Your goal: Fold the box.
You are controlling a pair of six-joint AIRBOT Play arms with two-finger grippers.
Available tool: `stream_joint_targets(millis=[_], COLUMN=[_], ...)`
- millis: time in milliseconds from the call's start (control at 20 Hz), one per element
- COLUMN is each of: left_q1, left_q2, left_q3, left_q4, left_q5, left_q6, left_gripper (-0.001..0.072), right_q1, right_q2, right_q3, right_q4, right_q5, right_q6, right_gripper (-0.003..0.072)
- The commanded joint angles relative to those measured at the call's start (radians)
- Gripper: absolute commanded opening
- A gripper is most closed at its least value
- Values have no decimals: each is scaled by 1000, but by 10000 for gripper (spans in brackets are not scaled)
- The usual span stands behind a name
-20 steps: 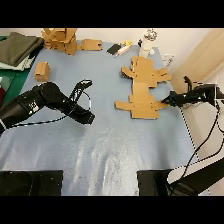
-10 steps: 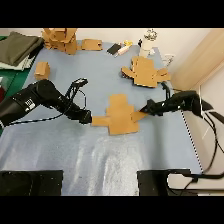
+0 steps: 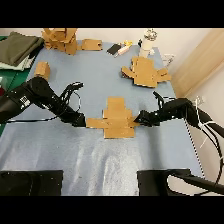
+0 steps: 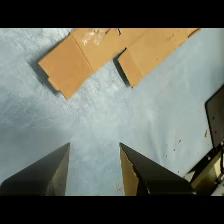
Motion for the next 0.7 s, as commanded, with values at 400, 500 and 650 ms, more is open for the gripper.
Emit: stream_joint_targets(millis=[400,500,650], left_q1=[4,5,40], left_q2=[0,-1,-5], left_q3=[1,1,1], left_q4=[-1,-1,-14], left_q5=[-42,-35,-15], left_q6=[10,21,35], left_gripper=[469,469,469], right_q1=[6,7,27], right_q2=[-210,-212,-176], right_q3=[235,221,167], right_q4=[-84,5,121], right_q5=[-226,-216,-147], right_q6=[-50,-122,-227], right_gripper=[48,5,3])
